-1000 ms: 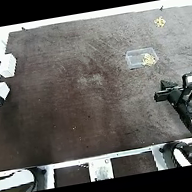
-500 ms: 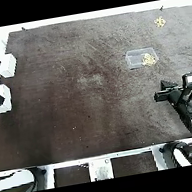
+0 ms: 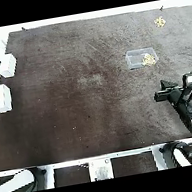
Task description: Fold the box and place the chain.
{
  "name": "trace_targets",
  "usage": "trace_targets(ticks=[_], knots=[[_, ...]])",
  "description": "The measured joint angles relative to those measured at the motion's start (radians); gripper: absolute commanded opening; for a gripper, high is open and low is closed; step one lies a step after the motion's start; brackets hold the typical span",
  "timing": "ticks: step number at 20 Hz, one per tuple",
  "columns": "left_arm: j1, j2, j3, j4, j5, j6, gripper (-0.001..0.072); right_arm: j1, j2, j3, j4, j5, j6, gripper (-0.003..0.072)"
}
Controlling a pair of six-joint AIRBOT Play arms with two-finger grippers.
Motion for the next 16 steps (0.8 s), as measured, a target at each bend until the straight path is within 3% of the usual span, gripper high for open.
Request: trace_targets(ticks=[1, 7, 12, 16], knots=[[0.0, 0.017, 0.021, -0.029, -0.02, 0.0, 0.001, 0.0, 0.0, 0.0, 0.0, -0.008, 0.0, 0.0005], [-0.045, 0.145, 0.073, -0.259, -0.064, 0.03, 0.0004, 0.0, 0.0, 0.0, 0.0, -0.053, 0.0, 0.0004], [-0.206, 0.354, -0.031, -0.321, 0.138, 0.062, 0.0004, 0.0, 0.0, 0.0, 0.0, -0.065, 0.0, 0.0004], [-0.385, 0.553, -0.237, -0.335, 0.389, 0.107, 0.0004, 0.0, 0.0, 0.0, 0.0, -0.066, 0.0, 0.0005]])
